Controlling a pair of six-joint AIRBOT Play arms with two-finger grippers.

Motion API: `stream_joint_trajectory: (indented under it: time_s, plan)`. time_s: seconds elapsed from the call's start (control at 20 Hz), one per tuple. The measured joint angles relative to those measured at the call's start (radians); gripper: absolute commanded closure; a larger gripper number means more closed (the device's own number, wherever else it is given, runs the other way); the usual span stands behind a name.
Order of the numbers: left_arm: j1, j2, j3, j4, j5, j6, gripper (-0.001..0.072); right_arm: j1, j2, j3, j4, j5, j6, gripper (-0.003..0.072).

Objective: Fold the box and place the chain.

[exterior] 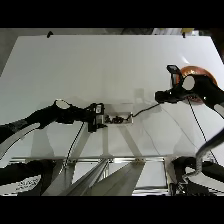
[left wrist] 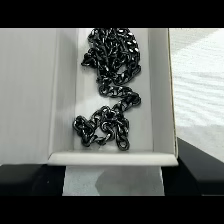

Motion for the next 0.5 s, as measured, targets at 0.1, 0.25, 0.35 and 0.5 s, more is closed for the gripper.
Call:
stream_joint_trajectory:
  time_s: [0.1,0.25,0.35,0.5]
  plan:
    - [0.0,0.0,0.0,0.0,0.0,0.0,0.0398,-0.001,-0.019,0.0,-0.006,-0.004,0.023,0.0394]
    - [0.0,0.0,0.0,0.0,0.0,0.0,0.0398,-0.001,-0.042,0.0,-0.012,-0.011,0.037,0.0394]
    - [0.0,0.0,0.0,0.0,0.0,0.0,0.0398,-0.001,-0.058,0.0,-0.013,-0.016,0.046,0.0395]
    - [0.0,0.0,0.0,0.0,0.0,0.0,0.0398,-0.001,-0.075,0.0,-0.015,-0.024,0.06,0.0472]
